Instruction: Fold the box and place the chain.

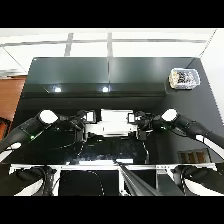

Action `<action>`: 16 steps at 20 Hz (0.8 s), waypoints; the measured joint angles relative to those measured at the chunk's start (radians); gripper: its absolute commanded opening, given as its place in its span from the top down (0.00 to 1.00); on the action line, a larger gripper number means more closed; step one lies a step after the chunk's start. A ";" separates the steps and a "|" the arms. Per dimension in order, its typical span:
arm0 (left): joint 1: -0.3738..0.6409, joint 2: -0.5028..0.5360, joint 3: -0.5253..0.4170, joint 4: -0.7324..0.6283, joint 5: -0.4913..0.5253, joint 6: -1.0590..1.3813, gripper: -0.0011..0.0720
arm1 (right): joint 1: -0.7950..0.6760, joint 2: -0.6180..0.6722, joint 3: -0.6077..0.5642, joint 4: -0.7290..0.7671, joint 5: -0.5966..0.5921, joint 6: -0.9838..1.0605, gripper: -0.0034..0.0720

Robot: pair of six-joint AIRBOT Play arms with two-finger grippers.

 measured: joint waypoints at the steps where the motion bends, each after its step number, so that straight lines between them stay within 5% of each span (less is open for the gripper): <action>1: -0.014 -0.011 0.010 0.002 0.010 0.007 0.23 | 0.000 0.000 0.000 0.000 0.000 0.000 0.69; 3: -0.034 -0.026 0.021 0.008 0.018 0.010 0.46 | 0.000 0.000 0.000 0.000 0.000 0.000 0.69; 5: -0.050 -0.033 0.028 -0.008 0.016 0.011 0.54 | 0.000 0.000 0.000 0.000 0.000 0.000 0.69; 7: -0.059 -0.037 0.031 -0.035 0.007 0.011 0.77 | 0.000 0.000 0.000 0.000 0.000 0.000 0.69; 16: -0.073 -0.101 0.035 -0.191 0.003 0.003 0.77 | 0.000 0.000 0.000 0.000 0.000 0.000 0.69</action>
